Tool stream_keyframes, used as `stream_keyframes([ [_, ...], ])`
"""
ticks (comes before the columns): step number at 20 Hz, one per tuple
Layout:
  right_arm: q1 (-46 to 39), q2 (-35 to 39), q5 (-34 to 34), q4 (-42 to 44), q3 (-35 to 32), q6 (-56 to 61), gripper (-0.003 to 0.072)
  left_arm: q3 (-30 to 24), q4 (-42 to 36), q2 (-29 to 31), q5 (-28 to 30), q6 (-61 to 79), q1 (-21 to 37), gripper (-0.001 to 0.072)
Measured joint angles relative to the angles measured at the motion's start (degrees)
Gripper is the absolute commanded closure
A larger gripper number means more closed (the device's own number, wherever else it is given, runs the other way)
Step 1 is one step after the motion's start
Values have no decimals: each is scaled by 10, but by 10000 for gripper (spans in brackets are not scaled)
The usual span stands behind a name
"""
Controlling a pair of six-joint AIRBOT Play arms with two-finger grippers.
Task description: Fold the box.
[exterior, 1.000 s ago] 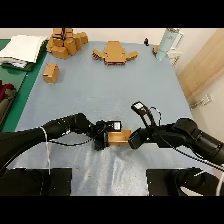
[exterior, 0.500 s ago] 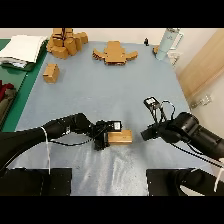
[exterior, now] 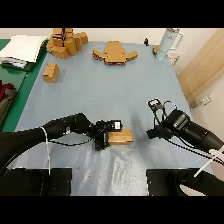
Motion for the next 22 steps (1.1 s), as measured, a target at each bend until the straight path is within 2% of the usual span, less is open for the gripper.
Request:
stream_keyframes([
  [5,-1,-2,-3,-32,0,71,681,13,6,5,-10,-69,25,230],
  [9,-1,-2,-4,-42,0,91,681,40,15,12,4,-125,91,231],
  [15,-1,-3,-1,-46,0,100,681,80,9,16,5,-161,263,230],
  [22,-1,-3,1,-46,0,101,681,94,34,16,15,-189,507,230],
])
